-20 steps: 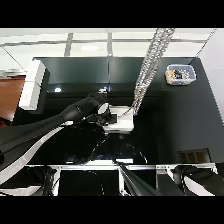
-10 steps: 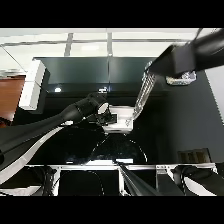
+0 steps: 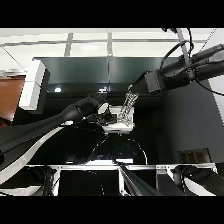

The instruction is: Fold the box and place the chain.

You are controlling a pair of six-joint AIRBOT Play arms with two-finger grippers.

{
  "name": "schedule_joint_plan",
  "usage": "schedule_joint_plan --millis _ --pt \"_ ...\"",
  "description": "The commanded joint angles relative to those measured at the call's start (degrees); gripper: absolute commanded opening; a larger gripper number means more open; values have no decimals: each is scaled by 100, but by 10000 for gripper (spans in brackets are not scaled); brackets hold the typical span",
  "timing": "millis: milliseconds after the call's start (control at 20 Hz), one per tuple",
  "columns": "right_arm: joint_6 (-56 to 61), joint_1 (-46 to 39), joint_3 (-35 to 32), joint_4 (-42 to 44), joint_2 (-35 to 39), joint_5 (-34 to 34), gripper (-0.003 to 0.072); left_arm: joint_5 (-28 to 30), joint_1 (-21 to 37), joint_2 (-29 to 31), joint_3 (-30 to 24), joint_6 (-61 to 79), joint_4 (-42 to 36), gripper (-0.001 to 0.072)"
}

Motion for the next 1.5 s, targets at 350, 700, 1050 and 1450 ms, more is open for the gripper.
schedule_joint_plan --millis 350,700,1050,1450 --pt "-247 -238 61 667 26 -212 12 -13 2 -2 2 2 -2 27" --pt "-289 -223 122 664 26 -330 12 -17 2 -4 2 2 -2 27" --pt "-245 -122 -1462 -363 26 -474 12 -13 4 -4 2 2 0 27" --pt "-173 136 -2885 -317 22 -1762 16 -13 2 -2 2 0 -2 27"
